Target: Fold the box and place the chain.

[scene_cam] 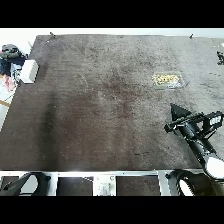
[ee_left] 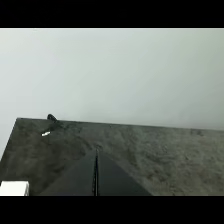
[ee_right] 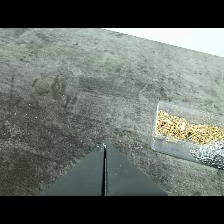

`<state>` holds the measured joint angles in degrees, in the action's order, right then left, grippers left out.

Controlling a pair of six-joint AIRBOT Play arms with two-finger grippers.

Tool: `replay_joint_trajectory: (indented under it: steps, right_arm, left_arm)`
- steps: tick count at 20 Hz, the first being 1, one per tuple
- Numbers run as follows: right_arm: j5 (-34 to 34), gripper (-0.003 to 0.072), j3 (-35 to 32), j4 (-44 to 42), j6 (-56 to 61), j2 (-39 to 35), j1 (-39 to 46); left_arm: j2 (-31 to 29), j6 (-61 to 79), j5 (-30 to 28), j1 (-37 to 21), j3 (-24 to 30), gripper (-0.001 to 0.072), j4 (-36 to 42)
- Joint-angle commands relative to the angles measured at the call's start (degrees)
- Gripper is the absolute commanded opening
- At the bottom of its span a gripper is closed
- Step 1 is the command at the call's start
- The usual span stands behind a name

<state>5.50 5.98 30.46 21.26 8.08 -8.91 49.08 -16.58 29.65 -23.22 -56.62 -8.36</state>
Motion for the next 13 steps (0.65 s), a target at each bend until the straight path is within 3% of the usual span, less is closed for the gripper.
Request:
replay_joint_trajectory:
  steps: [1, 9, 13]
  right_arm:
    - [0.0, 0.0009, 0.0, 0.0, 0.0, 0.0, 0.0]
    - [0.0, 0.0008, 0.0, 0.0, 0.0, 0.0, 0.0]
    - [0.0, 0.0008, 0.0, 0.0, 0.0, 0.0, 0.0]
  left_arm:
    - [-9.1, 8.2, -1.3, 0.0, 12.3, 0.0005, 7.8]
    - [-31.6, 7.3, -7.6, 0.0, 23.8, 0.0005, 7.8]
    - [-34.6, 3.4, -8.6, 0.2, 26.8, 0.0005, 7.3]
